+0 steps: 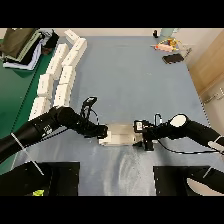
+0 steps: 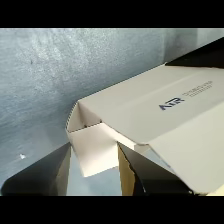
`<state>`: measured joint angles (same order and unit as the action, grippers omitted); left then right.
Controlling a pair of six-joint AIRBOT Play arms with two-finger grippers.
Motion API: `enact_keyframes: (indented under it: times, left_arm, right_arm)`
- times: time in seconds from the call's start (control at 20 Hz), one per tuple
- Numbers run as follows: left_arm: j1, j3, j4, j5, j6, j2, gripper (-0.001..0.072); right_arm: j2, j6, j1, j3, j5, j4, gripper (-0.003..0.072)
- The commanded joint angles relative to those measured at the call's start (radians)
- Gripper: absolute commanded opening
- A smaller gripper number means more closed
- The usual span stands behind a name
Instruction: Fold the box.
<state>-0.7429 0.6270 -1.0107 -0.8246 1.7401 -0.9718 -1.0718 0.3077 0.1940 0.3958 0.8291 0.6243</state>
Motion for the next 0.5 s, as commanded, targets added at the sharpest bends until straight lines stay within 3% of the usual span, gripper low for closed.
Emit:
enact_keyframes:
  times: [0.0,0.45]
  left_arm:
    - [-0.068,0.016,-0.053,0.06,0.119,-0.002,0.042]
    - [-0.158,0.045,-0.114,0.064,0.294,-0.017,0.041]
  right_arm:
    - [0.001,0.0,0.001,0.0,0.0,0.0,0.0523]
    - [0.001,0.0,0.001,0.0,0.0,0.0,0.0523]
